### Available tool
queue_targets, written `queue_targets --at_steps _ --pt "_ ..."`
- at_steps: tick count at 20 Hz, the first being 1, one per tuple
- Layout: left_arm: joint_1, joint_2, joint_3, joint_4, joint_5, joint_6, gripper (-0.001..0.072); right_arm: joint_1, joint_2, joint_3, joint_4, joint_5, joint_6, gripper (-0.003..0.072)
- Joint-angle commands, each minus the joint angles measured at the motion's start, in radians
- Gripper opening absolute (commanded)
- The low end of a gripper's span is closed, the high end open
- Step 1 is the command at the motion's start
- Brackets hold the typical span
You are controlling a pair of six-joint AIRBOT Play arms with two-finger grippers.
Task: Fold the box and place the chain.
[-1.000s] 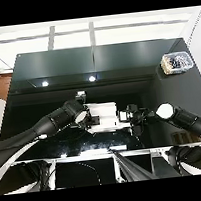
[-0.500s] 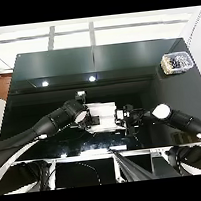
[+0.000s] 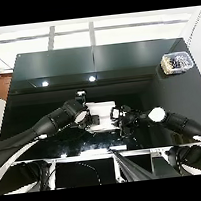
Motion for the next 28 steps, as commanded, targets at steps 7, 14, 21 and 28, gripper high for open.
queue_targets --at_steps 7,14,21,28 --pt "0.000 0.000 0.001 -0.001 0.000 0.000 0.0029 0.005 -0.001 -0.002 0.005 -0.014 0.007 0.0382" --pt "0.000 0.000 0.001 -0.001 0.000 0.001 0.0029 0.005 0.001 -0.002 0.005 -0.016 0.007 0.0156" --pt "0.001 0.000 0.001 0.003 -0.011 0.002 0.0030 -0.243 0.271 0.001 -0.222 0.245 0.702 0.0032" --pt "0.001 0.000 0.001 0.003 -0.008 0.002 0.0030 -0.803 0.364 -0.073 -0.394 0.485 1.342 0.0031"
